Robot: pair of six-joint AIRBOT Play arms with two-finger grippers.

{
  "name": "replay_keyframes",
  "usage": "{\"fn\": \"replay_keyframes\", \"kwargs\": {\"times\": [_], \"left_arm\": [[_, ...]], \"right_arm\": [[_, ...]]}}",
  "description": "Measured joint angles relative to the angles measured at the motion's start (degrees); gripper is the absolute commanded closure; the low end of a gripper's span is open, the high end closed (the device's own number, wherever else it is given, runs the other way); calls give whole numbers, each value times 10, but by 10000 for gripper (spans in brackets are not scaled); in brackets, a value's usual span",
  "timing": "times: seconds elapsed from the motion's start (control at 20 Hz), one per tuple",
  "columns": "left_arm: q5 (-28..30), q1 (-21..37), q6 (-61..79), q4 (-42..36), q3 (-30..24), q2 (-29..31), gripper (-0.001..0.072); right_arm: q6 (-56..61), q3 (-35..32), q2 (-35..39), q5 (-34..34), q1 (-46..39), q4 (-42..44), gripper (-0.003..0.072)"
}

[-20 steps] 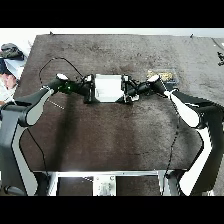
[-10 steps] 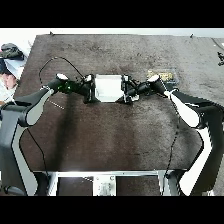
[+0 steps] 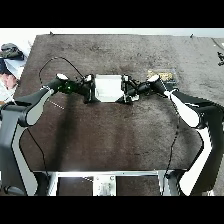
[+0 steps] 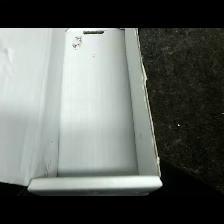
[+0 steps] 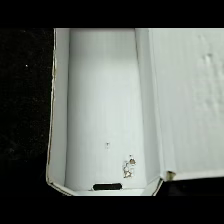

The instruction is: Fold the box and place the chain.

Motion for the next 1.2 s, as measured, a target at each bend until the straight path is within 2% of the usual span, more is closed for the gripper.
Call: {"fn": "replay_keyframes", "kwargs": {"times": [0.8,0.9,1.2], "left_arm": [[0,0,0,0,0,0,365],[0,0,0,-1,0,0,365],[1,0,0,-1,0,0,365]], "right_arm": [[0,0,0,0,0,0,245],[0,0,0,0,0,0,-33],[-1,0,2,0,-2,-10,-34]]}}
